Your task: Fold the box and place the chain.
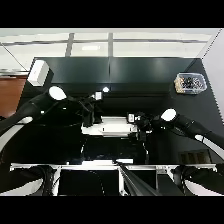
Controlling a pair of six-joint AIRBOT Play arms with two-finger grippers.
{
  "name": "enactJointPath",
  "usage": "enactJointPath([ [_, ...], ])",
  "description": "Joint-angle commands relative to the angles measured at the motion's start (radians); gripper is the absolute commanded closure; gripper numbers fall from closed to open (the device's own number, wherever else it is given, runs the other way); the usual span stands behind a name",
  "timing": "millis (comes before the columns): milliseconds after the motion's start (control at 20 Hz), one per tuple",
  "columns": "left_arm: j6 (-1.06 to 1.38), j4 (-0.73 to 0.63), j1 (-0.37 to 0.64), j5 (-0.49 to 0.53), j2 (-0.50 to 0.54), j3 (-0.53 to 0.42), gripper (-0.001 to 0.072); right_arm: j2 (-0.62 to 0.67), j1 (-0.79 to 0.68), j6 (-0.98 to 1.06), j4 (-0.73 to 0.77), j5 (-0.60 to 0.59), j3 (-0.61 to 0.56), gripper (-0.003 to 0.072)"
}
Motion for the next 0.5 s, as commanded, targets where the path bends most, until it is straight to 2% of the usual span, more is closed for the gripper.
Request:
enactJointPath([
  [0,-0.32,0.152,0.045,-0.093,0.123,0.002,0.0157,-0.001,0.0,0.001,0.0,-0.003,0.0,0.0265],
  [50,-0.463,0.201,0.049,-0.132,0.146,0.002,0.0249,-0.001,0.0,0.001,0.005,-0.007,0.0,0.0265],
  [150,-0.656,0.234,0.048,-0.224,0.165,-0.004,0.0565,-0.001,0.0,0.005,0.026,-0.026,0.0,0.0264],
  [200,-0.682,0.216,0.044,-0.273,0.164,-0.013,0.0671,-0.001,0.0,0.006,0.039,-0.04,0.0,0.0265],
  [300,-0.682,0.147,0.011,-0.284,0.164,-0.053,0.0683,-0.001,0.0,0.006,0.051,-0.055,0.0,0.0265],
  [450,-0.665,-0.06,-0.048,-0.148,0.161,-0.112,0.0682,-0.001,0.0,0.006,0.05,-0.055,0.0,0.0264],
])
